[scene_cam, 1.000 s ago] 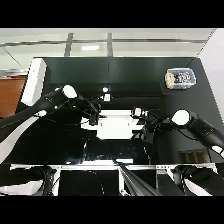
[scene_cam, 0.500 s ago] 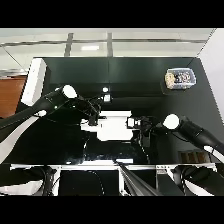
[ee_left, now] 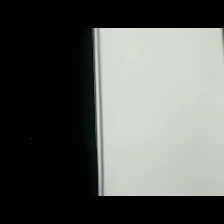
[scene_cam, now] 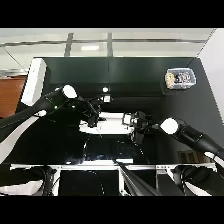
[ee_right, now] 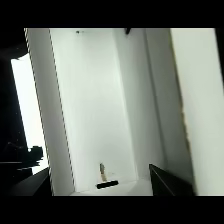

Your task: Fold the box and place the chain.

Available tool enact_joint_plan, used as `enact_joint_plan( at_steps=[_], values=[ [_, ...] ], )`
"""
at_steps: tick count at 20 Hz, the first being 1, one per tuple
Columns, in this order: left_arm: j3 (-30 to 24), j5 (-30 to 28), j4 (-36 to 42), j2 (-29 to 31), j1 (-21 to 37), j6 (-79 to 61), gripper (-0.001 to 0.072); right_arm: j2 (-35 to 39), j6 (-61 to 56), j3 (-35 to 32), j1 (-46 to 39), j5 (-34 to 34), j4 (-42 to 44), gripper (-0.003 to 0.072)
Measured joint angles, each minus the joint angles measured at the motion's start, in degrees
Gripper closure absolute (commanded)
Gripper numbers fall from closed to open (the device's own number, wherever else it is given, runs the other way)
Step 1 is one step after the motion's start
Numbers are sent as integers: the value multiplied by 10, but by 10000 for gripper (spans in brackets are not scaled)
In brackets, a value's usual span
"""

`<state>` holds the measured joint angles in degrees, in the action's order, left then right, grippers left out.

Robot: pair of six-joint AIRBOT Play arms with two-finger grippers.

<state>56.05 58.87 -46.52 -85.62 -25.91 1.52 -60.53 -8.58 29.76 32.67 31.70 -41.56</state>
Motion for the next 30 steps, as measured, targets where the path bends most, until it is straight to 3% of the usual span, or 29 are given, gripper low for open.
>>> enact_joint_plan(
  at_steps=[14, 21, 30],
  values=[
    [0, -13, 2, 0, 0, 4, 684, 41, -16, 0, -44, -29, -31, 3],
    [0, -30, 5, 0, -1, 4, 684, -12, 137, 0, -82, 30, 93, 3],
    [0, -31, 9, 0, -2, 18, 684, -78, 268, 2, -98, 64, 166, 3]
  ],
)
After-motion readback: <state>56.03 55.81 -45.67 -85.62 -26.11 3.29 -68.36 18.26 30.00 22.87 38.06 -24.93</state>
